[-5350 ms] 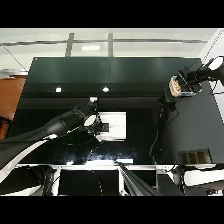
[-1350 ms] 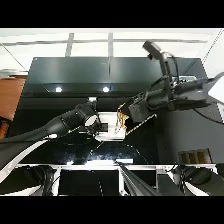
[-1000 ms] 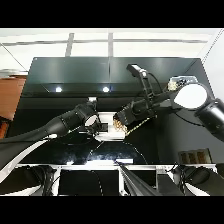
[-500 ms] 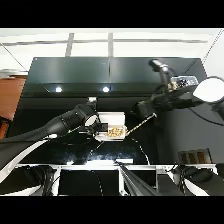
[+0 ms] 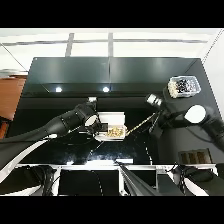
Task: Fold the box and place the chain.
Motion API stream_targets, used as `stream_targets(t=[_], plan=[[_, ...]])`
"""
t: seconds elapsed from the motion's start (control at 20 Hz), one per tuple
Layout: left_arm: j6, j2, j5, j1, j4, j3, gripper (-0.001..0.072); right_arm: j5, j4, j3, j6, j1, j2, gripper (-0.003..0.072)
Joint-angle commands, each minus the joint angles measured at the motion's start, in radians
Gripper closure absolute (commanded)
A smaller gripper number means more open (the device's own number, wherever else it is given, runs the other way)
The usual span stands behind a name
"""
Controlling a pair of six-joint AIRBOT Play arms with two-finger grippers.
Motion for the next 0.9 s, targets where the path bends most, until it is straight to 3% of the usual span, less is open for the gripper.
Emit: stream_targets(t=[0.0,0.2,0.6,0.85], plan=[[0.0,0.0,-0.001,0.001,0.0,0.001,0.068,-0.15,0.098,-0.112,-0.314,0.103,-0.007,-0.0034],[0.0,0.0,-0.001,0.001,0.0,0.001,0.068,-0.252,0.192,-0.113,-0.443,0.195,-0.053,-0.0033],[0.001,0.0,-0.001,0.001,0.0,0.001,0.0679,-0.275,0.462,-0.113,-0.805,0.197,-0.159,-0.0025],[0.001,0.0,-0.001,0.001,0.0,0.001,0.0679,-0.285,0.48,-0.113,-0.846,0.197,-0.212,-0.0025]])
